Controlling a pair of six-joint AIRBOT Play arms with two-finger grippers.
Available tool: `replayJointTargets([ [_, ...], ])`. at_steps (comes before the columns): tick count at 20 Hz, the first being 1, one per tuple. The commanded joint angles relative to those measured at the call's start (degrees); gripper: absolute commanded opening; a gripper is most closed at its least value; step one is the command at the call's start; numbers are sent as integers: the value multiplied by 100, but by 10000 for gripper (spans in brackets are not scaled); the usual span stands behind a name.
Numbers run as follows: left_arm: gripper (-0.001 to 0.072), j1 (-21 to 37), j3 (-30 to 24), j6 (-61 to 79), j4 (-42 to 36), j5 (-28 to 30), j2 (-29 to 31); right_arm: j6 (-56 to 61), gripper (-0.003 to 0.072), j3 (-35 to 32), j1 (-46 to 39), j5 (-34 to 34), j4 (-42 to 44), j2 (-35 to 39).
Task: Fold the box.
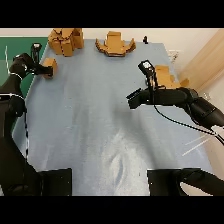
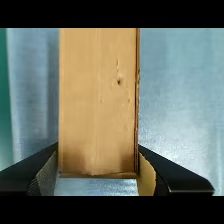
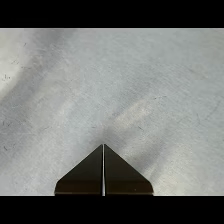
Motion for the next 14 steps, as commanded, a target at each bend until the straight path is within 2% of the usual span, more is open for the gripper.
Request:
replayJointTargets([
  [1,685,4,9,195,-68,133,216,4,8,-2,-2,-15,2,-4],
  [4,686,-2,9,234,-162,105,393,4,8,-2,-2,-20,0,-4],
  [6,686,-2,9,444,-503,-55,614,4,8,-2,-2,-70,0,-2],
  [7,685,-2,9,608,-793,-302,767,4,8,-2,-2,-107,0,-4],
  [8,646,-2,9,686,-1110,-765,964,4,8,-2,-2,-138,0,-4],
  [9,211,0,7,691,-1320,-1495,1174,7,9,-2,-2,-168,4,-4],
  [10,19,-2,0,831,-1596,-2291,1349,4,9,-2,-2,-236,44,-4],
  [11,15,-9,-70,962,-2116,-3121,1519,4,9,-2,-2,-306,87,-4],
  [12,11,-44,-245,1104,-2632,-3644,1707,4,9,-2,-2,-341,149,-2],
  [13,9,-142,-483,1290,-2997,-3971,1952,4,9,-2,-2,-389,195,-2],
  [14,9,-297,-748,1451,-3018,-3989,2258,4,10,-2,-2,-485,199,-2],
])
